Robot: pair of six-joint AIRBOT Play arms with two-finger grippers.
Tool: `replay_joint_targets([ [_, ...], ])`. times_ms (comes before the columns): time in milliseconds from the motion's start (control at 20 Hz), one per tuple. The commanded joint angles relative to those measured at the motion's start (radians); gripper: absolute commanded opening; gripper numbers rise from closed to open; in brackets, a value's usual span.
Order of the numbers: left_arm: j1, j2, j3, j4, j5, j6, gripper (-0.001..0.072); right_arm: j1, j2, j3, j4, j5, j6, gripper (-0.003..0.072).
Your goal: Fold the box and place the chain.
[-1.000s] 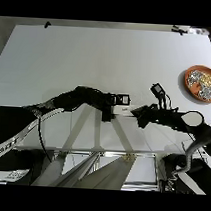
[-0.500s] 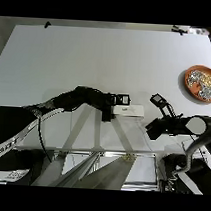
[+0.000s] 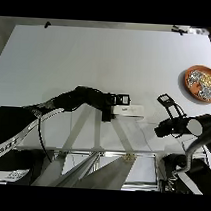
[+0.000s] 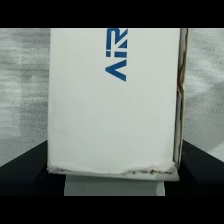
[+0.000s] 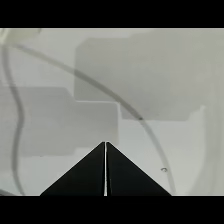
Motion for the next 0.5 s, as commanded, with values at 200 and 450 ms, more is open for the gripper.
replay_joint_targets([
  [200, -0.002, 0.0, 0.0, -0.002, -0.001, 0.0, 0.026, 0.0, 0.001, 0.001, -0.155, -0.01, 0.145, 0.0015],
  [450, 0.008, 0.058, 0.0, 0.001, -0.019, -0.003, 0.0005, 0.0, 0.0, 0.001, -0.154, -0.011, 0.146, 0.0015],
])
